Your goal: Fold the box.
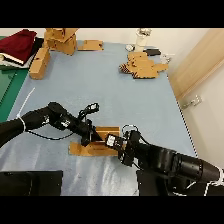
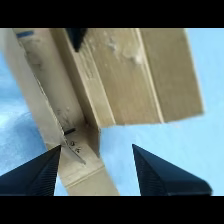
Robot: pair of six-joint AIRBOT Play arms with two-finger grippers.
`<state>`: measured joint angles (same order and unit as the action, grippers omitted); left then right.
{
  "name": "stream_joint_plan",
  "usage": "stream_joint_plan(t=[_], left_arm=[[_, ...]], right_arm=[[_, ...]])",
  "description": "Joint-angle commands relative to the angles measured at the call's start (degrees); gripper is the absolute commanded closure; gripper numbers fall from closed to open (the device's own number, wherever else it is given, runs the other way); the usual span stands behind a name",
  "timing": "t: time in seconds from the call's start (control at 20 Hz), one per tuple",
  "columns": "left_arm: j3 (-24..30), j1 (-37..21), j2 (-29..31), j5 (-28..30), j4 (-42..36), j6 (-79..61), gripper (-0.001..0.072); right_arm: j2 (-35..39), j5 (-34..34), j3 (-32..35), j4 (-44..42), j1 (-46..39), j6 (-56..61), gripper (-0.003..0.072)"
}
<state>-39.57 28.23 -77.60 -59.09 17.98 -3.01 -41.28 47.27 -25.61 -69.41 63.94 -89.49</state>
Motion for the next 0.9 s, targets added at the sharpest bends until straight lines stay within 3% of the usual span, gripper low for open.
stream_joint_plan(t=[0.0, 0.25, 0.4, 0.6, 0.85], left_arm=[[0.0, 0.0, 0.0, 0.0, 0.0, 0.0, 0.0694], [0.0, 0.0, 0.0, 0.0, 0.0, 0.0, 0.0694], [0.0, 0.0, 0.0, 0.0, 0.0, 0.0, 0.0694], [0.0, 0.0, 0.0, 0.0, 0.0, 0.0, 0.0694], [0.0, 0.0, 0.0, 0.0, 0.0, 0.0, 0.0694]], right_arm=[[0.5, -6.7, 0.6, -14.0, -7.3, -19.7, -0.0034], [-1.2, -10.5, 0.6, -30.6, -18.0, -38.1, -0.0034], [-4.5, -8.5, 0.6, -41.9, -21.0, -47.8, -0.0034], [-10.0, -8.2, 0.6, -43.3, -21.5, -48.2, -0.0034], [-10.4, -5.3, 0.6, -42.7, -21.5, -44.2, -0.0034]])
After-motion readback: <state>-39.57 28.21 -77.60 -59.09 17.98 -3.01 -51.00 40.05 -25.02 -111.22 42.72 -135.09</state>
